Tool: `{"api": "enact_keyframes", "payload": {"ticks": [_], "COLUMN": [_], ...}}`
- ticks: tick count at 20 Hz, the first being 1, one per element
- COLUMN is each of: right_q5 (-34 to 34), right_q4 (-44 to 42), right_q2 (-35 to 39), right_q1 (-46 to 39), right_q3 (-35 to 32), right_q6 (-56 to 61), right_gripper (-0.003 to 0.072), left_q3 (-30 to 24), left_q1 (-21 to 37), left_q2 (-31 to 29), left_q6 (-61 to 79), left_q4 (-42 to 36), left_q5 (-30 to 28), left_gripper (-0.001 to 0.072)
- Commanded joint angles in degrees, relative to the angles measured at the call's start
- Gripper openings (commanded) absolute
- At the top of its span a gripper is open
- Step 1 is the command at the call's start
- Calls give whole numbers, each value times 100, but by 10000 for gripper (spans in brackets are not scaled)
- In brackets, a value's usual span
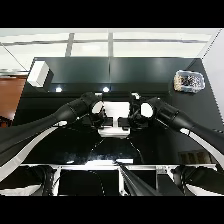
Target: Fold the box and place the chain.
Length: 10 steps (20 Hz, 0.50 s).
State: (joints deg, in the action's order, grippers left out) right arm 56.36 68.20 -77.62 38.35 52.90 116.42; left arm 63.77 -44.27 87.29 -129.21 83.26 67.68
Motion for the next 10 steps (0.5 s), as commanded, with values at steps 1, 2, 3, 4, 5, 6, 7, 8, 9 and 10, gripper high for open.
{"api": "enact_keyframes", "payload": {"ticks": [1, 2, 3, 4, 5, 6, 7, 8, 9, 10], "right_q5": [-7, 46, 122, 234, 374, 557, 702, 861, 957, 1029], "right_q4": [28, 131, 306, 522, 686, 807, 887, 994, 1049, 1078], "right_q2": [-105, -133, -162, -203, -258, -339, -422, -518, -603, -686], "right_q1": [39, 57, 94, 149, 201, 251, 289, 319, 334, 369], "right_q3": [15, 72, 162, 282, 409, 553, 667, 782, 896, 1005], "right_q6": [131, 175, 254, 374, 448, 468, 503, 645, 706, 708], "right_gripper": [305, 270, 267, 267, 267, 267, 267, 267, 267, 267], "left_q3": [4, 4, 4, 4, 4, 4, 4, 4, 4, 4], "left_q1": [2, 2, 2, 2, 2, 2, 2, 2, 2, 2], "left_q2": [0, 0, 0, 0, 0, 0, 0, 0, 0, 0], "left_q6": [-2, -2, -2, -2, -2, -2, -2, -2, -2, -2], "left_q4": [2, 2, 2, 2, 2, 2, 4, 4, 4, 4], "left_q5": [-17, -15, -15, -15, -15, -17, -17, -22, -26, -20], "left_gripper": [29, 29, 29, 29, 29, 30, 29, 29, 29, 29]}}
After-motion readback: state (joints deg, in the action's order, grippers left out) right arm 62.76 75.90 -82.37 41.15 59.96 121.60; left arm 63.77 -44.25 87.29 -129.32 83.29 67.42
